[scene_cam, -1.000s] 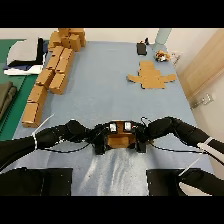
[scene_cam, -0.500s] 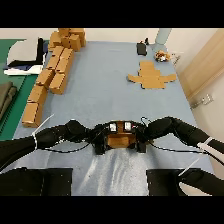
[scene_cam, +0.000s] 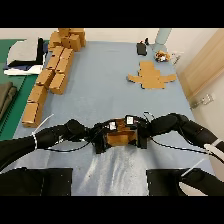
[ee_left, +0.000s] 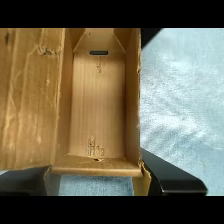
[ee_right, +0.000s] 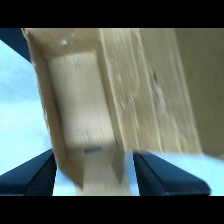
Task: Fold the box.
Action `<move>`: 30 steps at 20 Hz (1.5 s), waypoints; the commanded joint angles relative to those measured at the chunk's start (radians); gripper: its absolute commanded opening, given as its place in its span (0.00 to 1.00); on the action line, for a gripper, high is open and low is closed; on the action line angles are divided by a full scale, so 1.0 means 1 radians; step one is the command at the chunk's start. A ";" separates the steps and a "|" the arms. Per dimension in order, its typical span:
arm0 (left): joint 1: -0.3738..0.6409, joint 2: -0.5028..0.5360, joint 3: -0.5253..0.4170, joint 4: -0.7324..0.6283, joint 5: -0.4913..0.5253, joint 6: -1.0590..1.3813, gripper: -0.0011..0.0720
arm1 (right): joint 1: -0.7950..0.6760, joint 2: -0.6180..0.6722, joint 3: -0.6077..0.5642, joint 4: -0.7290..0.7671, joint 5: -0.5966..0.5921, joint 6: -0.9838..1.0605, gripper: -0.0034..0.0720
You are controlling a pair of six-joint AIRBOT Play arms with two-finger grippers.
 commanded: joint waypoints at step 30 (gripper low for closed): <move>0.008 0.004 0.005 0.017 -0.026 0.082 0.76 | -0.002 0.206 0.006 0.130 -0.367 1.228 0.99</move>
